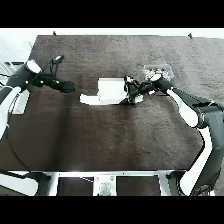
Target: Fold the box and place the chain.
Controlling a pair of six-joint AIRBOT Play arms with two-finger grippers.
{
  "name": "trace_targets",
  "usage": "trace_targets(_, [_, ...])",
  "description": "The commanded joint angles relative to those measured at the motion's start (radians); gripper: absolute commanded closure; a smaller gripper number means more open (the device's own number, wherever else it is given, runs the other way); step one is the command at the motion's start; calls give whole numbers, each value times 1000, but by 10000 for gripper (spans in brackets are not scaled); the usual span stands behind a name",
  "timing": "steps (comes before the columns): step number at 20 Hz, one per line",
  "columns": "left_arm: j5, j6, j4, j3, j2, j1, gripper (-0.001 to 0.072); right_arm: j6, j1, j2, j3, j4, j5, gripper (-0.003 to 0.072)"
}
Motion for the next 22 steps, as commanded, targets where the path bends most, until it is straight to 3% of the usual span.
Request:
trace_targets(1, [45, -53, -2, -6, -61, 2, 696, 0, 0, 0, 0, 1, 0, 136])
trace_targets(6, [44, -54, -51, -7, -104, -1, 696, 0, 0, 0, 0, 0, 1, 135])
trace_targets(11, [26, -22, -183, -7, -176, -2, 694, 0, 0, 0, 0, 0, 0, 136])
trace_targets(17, [63, 15, -191, -7, -183, -99, 694, 0, 0, 0, 0, 0, 0, 135])
trace_targets(22, [55, 29, -225, 32, -183, -113, 691, 0, 0, 0, 0, 0, 0, 136])
